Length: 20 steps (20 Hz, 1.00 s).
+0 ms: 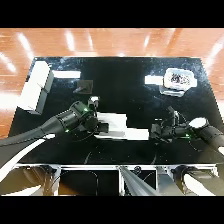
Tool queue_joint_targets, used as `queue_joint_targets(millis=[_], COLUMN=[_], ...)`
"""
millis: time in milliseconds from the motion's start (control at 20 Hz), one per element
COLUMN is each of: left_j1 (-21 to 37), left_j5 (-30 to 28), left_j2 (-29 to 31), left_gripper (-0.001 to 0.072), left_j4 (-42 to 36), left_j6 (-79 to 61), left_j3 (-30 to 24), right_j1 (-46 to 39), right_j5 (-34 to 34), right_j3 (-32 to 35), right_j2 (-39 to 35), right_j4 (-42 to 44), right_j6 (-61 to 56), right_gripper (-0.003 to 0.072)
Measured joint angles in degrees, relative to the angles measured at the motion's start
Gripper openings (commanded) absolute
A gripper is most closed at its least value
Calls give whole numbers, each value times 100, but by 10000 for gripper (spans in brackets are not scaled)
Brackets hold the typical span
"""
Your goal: Fold the box and place the chain.
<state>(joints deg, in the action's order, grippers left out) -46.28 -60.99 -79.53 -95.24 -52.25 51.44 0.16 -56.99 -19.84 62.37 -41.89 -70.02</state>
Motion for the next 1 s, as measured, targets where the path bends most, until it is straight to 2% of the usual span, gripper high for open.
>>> queue_joint_targets(millis=[50,100,150,200,250,550,750,800,850,1000], left_j1=[0,0,0,0,0,0,0,0,0,0], left_j5=[0,-2,-2,0,-2,-2,-2,-2,-2,-2], left_j2=[0,0,0,0,0,0,0,0,0,0], left_gripper=[19,19,19,19,19,19,19,19,19,19], left_j4=[-2,0,0,0,0,0,-2,-2,-2,-2], left_j6=[0,0,0,0,0,0,-2,-2,-2,-2], left_j3=[0,0,0,0,0,0,0,0,0,0], right_j1=[81,153,197,236,260,356,831,981,1137,1491], right_j5=[33,87,87,48,28,-315,-376,-319,-251,-70], right_j3=[-4,-13,-35,-76,-122,-566,-675,-686,-695,-728], right_j2=[20,31,37,42,48,52,52,52,52,52], right_j4=[133,289,437,581,619,813,894,929,960,1084], right_j6=[68,120,162,203,223,343,358,352,334,313], right_gripper=[108,357,462,462,507,508,509,536,720,713])
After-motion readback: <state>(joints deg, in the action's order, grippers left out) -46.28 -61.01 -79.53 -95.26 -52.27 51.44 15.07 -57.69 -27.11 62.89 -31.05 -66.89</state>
